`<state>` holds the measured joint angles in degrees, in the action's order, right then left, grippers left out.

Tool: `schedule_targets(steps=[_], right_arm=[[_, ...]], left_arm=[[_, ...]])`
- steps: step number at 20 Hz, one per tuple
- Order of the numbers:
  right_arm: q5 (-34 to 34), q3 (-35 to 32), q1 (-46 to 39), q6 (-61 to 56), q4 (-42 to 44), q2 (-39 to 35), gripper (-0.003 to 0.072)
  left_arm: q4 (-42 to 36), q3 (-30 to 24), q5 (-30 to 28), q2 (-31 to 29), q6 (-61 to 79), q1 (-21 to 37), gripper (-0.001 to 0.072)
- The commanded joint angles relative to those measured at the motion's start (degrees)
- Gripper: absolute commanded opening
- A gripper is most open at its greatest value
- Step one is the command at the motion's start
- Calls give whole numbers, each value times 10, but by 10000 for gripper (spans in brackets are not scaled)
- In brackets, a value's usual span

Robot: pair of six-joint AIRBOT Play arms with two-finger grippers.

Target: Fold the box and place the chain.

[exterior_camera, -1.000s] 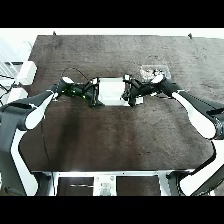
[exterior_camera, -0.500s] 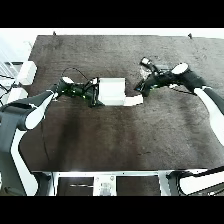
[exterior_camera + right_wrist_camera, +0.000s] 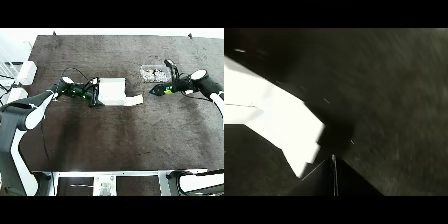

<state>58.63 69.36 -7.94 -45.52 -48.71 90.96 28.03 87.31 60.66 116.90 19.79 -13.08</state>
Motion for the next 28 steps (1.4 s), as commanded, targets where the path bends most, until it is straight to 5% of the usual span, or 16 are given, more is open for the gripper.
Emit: schedule_targets(steps=[1, 9, 16, 18, 21, 23, 28], right_arm=[[-33, -43, -3, -36, 22, 17, 19], [-36, -45, 68, -20, 154, 92, 19], [-14, -45, 86, 22, 236, 52, 23], [-3, -45, 90, 20, 263, 52, 348], [-3, -45, 95, 20, 267, 52, 367], [-23, -45, 99, 21, 273, 54, 483], [-20, -45, 109, 21, 278, 54, 477]], left_arm=[[0, 0, 0, 0, 0, 0, 530], [0, 0, 0, 0, 0, 0, 530], [0, 0, 0, 0, 0, 0, 529], [0, 0, 0, 0, 0, 0, 530], [0, 0, 0, 0, 0, 0, 530], [0, 0, 0, 0, 0, 0, 530], [0, 0, 0, 0, 0, 0, 530]])
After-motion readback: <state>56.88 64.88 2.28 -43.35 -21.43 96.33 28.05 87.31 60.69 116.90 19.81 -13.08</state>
